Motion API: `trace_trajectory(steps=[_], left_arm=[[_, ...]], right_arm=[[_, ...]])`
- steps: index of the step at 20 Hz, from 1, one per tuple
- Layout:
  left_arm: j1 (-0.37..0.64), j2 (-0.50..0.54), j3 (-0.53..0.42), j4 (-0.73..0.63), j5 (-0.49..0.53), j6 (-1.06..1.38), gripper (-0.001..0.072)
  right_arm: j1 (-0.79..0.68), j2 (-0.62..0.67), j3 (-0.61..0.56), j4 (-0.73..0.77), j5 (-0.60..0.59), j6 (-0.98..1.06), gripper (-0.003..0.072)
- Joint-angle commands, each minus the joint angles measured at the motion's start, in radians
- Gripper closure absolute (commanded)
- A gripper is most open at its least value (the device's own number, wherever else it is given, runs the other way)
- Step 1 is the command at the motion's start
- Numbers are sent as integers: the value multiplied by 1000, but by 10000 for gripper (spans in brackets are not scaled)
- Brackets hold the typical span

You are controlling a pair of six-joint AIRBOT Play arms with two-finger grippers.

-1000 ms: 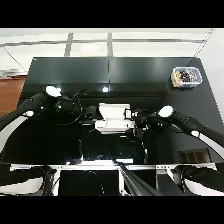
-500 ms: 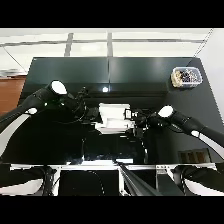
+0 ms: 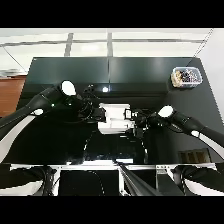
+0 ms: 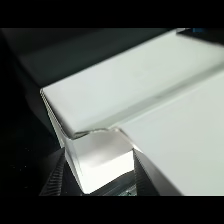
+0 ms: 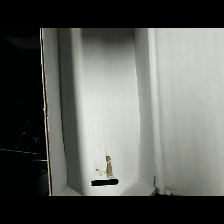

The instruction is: Fold the box and place the chain.

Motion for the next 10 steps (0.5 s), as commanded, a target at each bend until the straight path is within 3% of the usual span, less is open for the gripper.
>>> trace_trajectory(steps=[1, 10], left_arm=[[-37, 0, 6, 25, 31, -51, 222], [-143, -2, 6, 225, 108, -234, 222]], right_arm=[[1, 0, 0, 0, 0, 0, 262], [1, 0, 0, 0, 0, 0, 262]])
